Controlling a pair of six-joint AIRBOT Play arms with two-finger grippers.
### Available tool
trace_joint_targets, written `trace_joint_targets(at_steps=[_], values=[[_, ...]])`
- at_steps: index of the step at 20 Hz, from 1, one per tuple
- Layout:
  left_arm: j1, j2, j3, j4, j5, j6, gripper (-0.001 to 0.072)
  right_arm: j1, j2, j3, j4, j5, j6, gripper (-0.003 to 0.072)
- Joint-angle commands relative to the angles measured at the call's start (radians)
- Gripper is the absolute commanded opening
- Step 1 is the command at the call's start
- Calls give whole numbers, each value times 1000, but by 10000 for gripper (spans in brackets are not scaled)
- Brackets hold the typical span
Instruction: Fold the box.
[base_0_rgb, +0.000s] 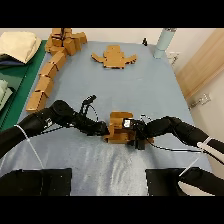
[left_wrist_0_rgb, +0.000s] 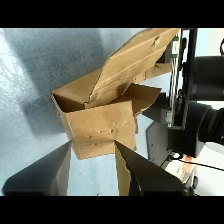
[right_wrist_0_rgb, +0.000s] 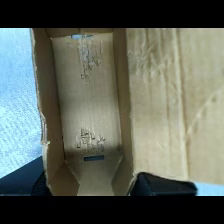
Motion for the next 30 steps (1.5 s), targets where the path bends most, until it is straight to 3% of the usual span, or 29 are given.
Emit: trace_joint_targets(at_steps=[1,5,10,19,30], values=[[-18,-1,2,13,21,-68,429,1,0,1,0,0,0,575],[-117,-2,43,235,112,-312,429,1,0,1,0,0,0,575],[-245,-53,155,541,105,-589,429,1,0,1,0,0,0,575],[-322,-124,290,755,-33,-801,429,1,0,1,0,0,0,575],[-364,-233,358,814,-108,-907,429,1,0,1,0,0,0,575]])
